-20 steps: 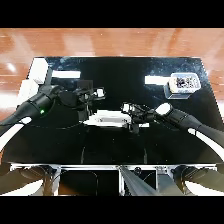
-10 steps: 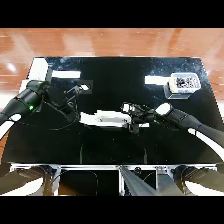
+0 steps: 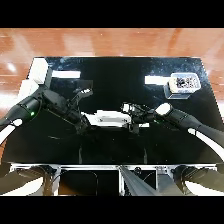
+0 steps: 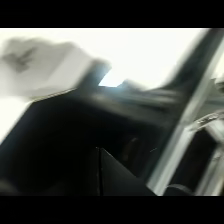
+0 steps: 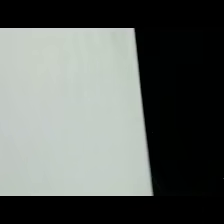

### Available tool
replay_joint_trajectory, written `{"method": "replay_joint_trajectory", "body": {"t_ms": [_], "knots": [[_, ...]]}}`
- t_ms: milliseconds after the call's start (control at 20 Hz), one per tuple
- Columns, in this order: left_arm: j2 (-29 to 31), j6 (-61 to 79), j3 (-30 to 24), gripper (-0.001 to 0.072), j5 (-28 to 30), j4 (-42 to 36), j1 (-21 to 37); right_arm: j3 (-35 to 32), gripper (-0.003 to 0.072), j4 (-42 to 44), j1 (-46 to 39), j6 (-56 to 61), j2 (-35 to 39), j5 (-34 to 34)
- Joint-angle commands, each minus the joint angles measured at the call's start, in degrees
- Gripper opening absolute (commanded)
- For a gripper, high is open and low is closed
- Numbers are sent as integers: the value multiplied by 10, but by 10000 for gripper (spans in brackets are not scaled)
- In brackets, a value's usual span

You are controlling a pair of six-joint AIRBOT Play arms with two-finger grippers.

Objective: Fold the box and place the chain.

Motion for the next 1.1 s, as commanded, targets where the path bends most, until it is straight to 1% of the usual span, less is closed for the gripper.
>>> {"method": "replay_joint_trajectory", "body": {"t_ms": [0,150,350,600,800,1050], "knots": [[17,58,-22,22,-26,-82,-15,1,559,0,0,1,0,0],[49,60,-22,22,-144,-85,-41,1,559,0,0,1,0,0],[53,59,-22,22,-286,-88,-83,1,559,0,0,1,0,0],[51,38,-22,22,-413,-86,-130,1,559,0,0,1,0,0],[31,24,-22,22,-488,-86,-156,1,559,0,0,1,0,0],[-19,22,-22,22,-518,-85,-176,1,559,0,0,0,0,0]]}}
